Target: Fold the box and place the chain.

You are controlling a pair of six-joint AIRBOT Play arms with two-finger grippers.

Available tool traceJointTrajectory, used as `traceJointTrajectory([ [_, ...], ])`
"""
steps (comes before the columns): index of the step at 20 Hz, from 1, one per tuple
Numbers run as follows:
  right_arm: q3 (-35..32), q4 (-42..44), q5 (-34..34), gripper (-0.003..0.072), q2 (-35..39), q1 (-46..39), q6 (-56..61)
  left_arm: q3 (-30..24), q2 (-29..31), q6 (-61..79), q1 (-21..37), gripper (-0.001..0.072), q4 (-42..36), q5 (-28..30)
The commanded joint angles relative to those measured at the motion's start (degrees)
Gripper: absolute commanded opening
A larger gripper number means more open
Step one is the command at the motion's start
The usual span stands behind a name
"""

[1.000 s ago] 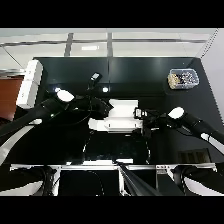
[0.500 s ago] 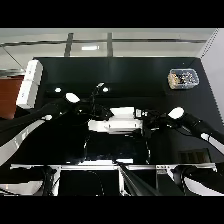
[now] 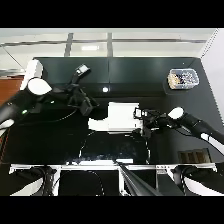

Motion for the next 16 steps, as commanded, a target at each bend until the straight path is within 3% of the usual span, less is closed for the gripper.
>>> traceJointTrajectory([
  [1,0.0,0.0,0.1,0.0188,0.0,0.0,0.0,-6.0,7.1,10.5,2.2,0.0023,0.2,-3.3],
  [3,0.0,0.0,0.1,0.0188,0.0,0.0,0.0,-9.7,6.5,21.9,1.2,0.0027,0.2,-3.3],
  [4,0.0,0.0,0.1,0.0187,0.0,0.0,0.0,-11.2,5.8,27.3,0.4,0.0113,0.1,-2.5],
  [5,0.0,0.0,0.1,0.0188,0.0,0.0,0.0,-12.5,5.1,32.0,-0.8,0.0373,0.1,-0.5],
  [6,0.0,0.0,0.1,0.0187,0.0,0.0,0.0,-13.7,4.1,36.6,-2.5,0.0716,0.1,3.1],
  [10,0.0,0.0,0.0,0.0188,0.0,0.0,0.0,-13.6,-2.0,40.1,-8.1,0.0714,-0.7,16.3],
  [13,0.0,0.0,0.1,0.0187,0.0,0.0,0.0,-11.3,-6.6,40.1,-8.3,0.0713,-0.8,12.8],
  [16,0.0,0.0,0.1,0.0187,0.0,0.0,0.0,-11.0,-8.2,40.2,-8.6,0.0713,-6.0,12.8],
])
